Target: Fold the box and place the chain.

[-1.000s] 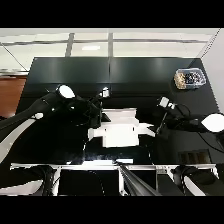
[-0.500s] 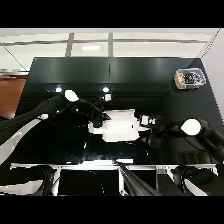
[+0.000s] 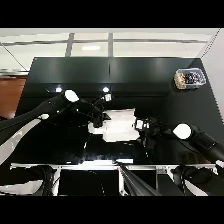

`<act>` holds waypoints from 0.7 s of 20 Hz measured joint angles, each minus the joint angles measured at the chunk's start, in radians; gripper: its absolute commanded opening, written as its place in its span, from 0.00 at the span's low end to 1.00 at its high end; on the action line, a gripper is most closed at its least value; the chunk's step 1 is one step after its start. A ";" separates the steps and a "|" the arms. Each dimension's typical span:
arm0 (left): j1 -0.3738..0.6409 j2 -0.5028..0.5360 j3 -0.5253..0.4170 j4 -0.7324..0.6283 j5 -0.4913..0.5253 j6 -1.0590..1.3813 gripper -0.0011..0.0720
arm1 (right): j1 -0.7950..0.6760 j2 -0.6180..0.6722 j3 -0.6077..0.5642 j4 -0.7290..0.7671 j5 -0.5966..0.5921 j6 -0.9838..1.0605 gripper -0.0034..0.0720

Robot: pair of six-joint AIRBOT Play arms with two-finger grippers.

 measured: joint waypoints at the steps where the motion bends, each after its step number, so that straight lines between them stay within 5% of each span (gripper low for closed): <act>1: 0.000 0.000 0.000 0.000 0.000 0.000 0.06 | 0.007 -0.004 0.002 0.014 -0.024 -0.014 0.92; 14: -0.001 0.000 0.000 0.003 0.002 0.008 0.06 | 0.011 -0.021 0.089 0.024 -0.142 -0.094 0.92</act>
